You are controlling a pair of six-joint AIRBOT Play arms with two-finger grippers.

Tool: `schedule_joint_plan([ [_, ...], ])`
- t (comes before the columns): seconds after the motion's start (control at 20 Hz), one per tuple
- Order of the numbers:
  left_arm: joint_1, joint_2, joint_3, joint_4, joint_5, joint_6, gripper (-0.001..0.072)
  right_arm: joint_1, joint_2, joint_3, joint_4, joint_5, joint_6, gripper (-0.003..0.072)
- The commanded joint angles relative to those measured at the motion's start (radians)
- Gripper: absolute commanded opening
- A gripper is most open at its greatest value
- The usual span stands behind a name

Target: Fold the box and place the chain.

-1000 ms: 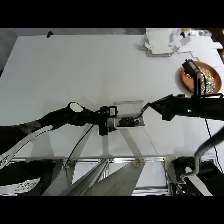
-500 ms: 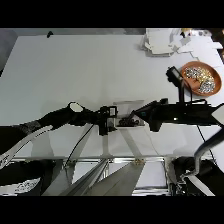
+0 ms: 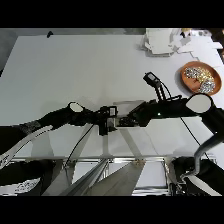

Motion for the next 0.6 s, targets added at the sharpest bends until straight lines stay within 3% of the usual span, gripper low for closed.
schedule_joint_plan([
  [0.0,0.000,0.001,0.000,0.000,0.000,0.000,0.0136,0.003,-0.034,0.147,-0.051,0.048,-0.082,0.0100],
  [0.05,0.000,0.001,0.000,0.000,0.000,0.000,0.0136,0.003,-0.059,0.220,-0.103,0.058,-0.097,0.0020],
  [0.25,0.000,0.001,0.000,0.000,0.000,0.000,0.0136,0.003,-0.248,0.412,-0.277,0.065,-0.096,0.0019],
  [0.35,0.000,0.001,0.000,0.000,0.000,0.000,0.0136,0.003,-0.354,0.429,-0.312,0.077,-0.123,0.0019],
  [0.55,0.000,0.001,0.000,0.000,0.000,0.000,0.0136,0.068,-0.470,0.426,-0.417,0.241,-0.288,0.0019],
])
